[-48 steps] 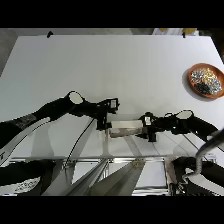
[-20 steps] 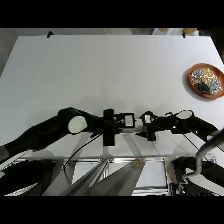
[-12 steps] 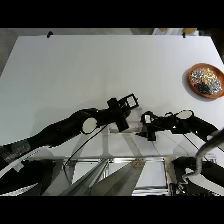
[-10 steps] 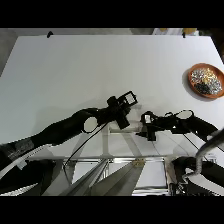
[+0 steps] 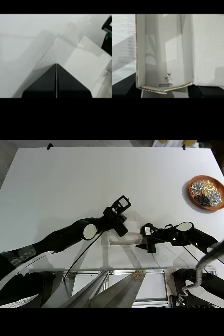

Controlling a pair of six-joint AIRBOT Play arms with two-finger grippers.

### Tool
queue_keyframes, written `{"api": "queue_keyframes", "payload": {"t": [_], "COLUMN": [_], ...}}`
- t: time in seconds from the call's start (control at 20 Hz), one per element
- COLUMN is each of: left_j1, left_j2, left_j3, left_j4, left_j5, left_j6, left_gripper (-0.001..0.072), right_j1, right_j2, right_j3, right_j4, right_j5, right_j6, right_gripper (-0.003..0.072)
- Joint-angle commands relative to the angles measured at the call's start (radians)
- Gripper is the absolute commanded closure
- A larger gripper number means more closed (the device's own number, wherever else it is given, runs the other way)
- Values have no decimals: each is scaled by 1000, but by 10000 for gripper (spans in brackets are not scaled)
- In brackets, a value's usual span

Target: Fold the box and place the chain.

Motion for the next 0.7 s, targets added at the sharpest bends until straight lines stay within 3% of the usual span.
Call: {"api": "queue_keyframes", "payload": {"t": [0.0, 0.15, 0.25, 0.3, 0.65], "left_j1": [43, 87, 100, 100, 100], "left_j2": [115, 232, 256, 256, 218], "left_j3": [1, 0, -1, -13, -145], "left_j4": [16, 86, 155, 174, 174], "left_j5": [-126, -401, -591, -631, -526], "left_j6": [-3, -16, -56, -56, -37], "left_gripper": [705, 705, 705, 704, 703], "right_j1": [0, 0, 0, 0, 0], "right_j2": [1, 1, 1, 1, 1], "right_j3": [0, 0, 0, 0, 0], "right_j4": [0, 0, 0, 0, 0], "right_j5": [0, 0, 0, 0, 0], "right_j6": [0, 0, 0, 0, 0], "right_gripper": [277, 277, 277, 277, 277]}}
